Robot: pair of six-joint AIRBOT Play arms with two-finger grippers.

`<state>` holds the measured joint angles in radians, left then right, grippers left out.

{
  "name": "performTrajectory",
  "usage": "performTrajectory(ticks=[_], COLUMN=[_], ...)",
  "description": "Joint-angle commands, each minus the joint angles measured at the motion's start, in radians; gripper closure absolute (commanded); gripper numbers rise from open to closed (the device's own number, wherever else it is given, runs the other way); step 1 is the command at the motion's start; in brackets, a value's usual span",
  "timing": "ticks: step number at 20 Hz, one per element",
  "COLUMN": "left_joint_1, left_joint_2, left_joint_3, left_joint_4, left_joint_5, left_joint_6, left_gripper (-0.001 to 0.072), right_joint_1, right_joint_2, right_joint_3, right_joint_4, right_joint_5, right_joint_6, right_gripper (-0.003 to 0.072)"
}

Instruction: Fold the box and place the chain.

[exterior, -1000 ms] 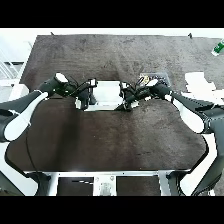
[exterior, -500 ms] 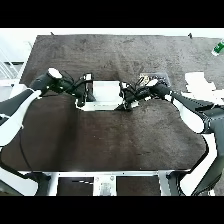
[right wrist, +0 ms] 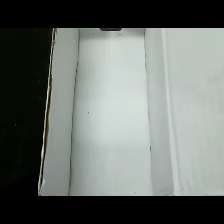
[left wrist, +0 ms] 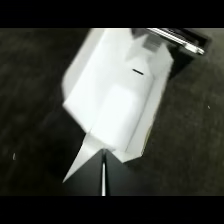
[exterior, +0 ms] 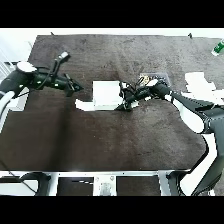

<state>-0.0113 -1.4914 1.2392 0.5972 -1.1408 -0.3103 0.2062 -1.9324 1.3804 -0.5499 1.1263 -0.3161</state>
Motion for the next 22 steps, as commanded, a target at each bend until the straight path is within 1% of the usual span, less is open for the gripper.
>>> performTrajectory(ticks=[1, 4, 5, 8, 10, 13, 20, 22], left_joint_1=[0.068, 0.110, 0.118, 0.123, 0.123, 0.123, 0.120, 0.105], left_joint_2=[0.097, 0.100, 0.099, 0.095, 0.078, 0.037, -0.056, -0.092], left_joint_3=[-0.154, -0.235, -0.243, -0.243, -0.243, -0.243, -0.243, -0.243], left_joint_4=[-0.041, -0.035, -0.027, 0.071, 0.083, 0.080, 0.037, 0.019], left_joint_5=[0.090, 0.110, 0.120, 0.155, 0.144, 0.117, 0.145, 0.163], left_joint_6=[-0.228, -0.379, -0.418, -0.552, -0.610, -0.633, -0.632, -0.633], left_gripper=[0.0695, 0.0694, 0.0694, 0.0693, 0.0693, 0.0693, 0.0693, 0.0693], right_joint_1=[0.000, 0.000, 0.000, 0.000, 0.000, 0.000, 0.000, 0.000], right_joint_2=[0.000, 0.000, 0.000, 0.000, 0.000, 0.000, 0.000, 0.000], right_joint_3=[0.000, 0.000, 0.000, 0.000, 0.000, 0.000, 0.000, 0.000], right_joint_4=[0.000, 0.000, 0.000, 0.000, 0.000, 0.000, 0.000, 0.000], right_joint_5=[0.000, 0.000, 0.000, 0.001, 0.001, 0.000, 0.000, 0.001], right_joint_6=[0.000, 0.000, 0.000, 0.000, 0.000, 0.000, 0.000, 0.000], right_gripper=[0.0134, 0.0135, 0.0134, 0.0134, 0.0134, 0.0134, 0.0134, 0.0134])
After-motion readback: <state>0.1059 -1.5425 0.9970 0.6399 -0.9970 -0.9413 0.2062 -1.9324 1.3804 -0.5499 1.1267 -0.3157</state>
